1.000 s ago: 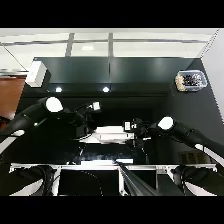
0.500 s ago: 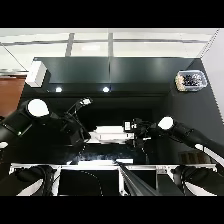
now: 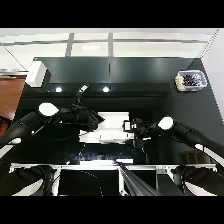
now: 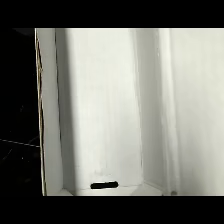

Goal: Fold the box and place the chain.

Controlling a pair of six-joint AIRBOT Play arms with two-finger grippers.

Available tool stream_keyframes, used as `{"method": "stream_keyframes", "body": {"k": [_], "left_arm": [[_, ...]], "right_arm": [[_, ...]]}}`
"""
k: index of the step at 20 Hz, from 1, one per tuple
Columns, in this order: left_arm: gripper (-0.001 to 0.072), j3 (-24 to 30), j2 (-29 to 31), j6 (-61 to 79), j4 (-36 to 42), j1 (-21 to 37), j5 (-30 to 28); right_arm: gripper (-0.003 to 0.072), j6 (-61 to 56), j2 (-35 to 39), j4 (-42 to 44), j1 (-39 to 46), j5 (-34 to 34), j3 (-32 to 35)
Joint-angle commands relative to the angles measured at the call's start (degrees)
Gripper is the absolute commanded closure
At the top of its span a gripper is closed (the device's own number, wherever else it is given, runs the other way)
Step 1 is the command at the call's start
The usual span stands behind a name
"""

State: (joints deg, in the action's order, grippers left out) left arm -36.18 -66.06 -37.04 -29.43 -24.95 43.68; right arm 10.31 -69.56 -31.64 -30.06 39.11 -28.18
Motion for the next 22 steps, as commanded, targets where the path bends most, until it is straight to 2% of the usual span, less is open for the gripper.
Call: {"method": "stream_keyframes", "body": {"k": [1,7,10,13,14,15,16,17,20,22], "left_arm": [[0.0683,-2.32,-5.49,0.63,-6.86,-0.31,0.22],[0.0683,-4.39,-10.86,0.74,-9.44,-2.25,2.75],[0.0683,-6.54,-9.2,0.5,-13.38,-0.66,6.82],[0.0677,-7.74,-4.98,-1.14,-15.54,3.67,14.64],[0.0625,-7.43,-2.93,-1.09,-15.56,5.27,17.4],[0.0416,-7.04,-0.9,0.17,-15.63,6.29,21.64],[0.0099,-6.43,0.76,0.68,-16.26,6.73,24.68],[-0.0001,-5.88,2.14,0.66,-18.82,6.75,27.32],[-0.0002,-4.85,3.65,3.19,-31.12,5.84,28.57],[-0.0001,-3.06,3.65,12.85,-33.27,4.81,26.99]], "right_arm": [[0.0317,0.0,0.0,0.02,-0.04,0.0,0.0],[0.0317,-0.26,0.0,0.09,-0.04,-0.37,0.0],[0.0317,-0.35,0.0,0.09,-0.04,-0.42,0.0],[0.0318,-0.37,0.0,0.09,-0.04,-0.42,0.0],[0.0317,-0.37,0.0,0.09,-0.04,-0.42,0.0],[0.0317,-0.37,0.0,0.09,-0.04,-0.42,0.0],[0.0317,-0.37,0.0,0.09,-0.04,-0.42,0.0],[0.0317,-0.37,0.0,0.07,-0.04,-0.42,0.0],[0.0317,-0.37,-0.02,0.07,-0.04,-0.42,0.0],[0.0317,-0.37,0.0,0.09,-0.04,-0.42,0.0]]}}
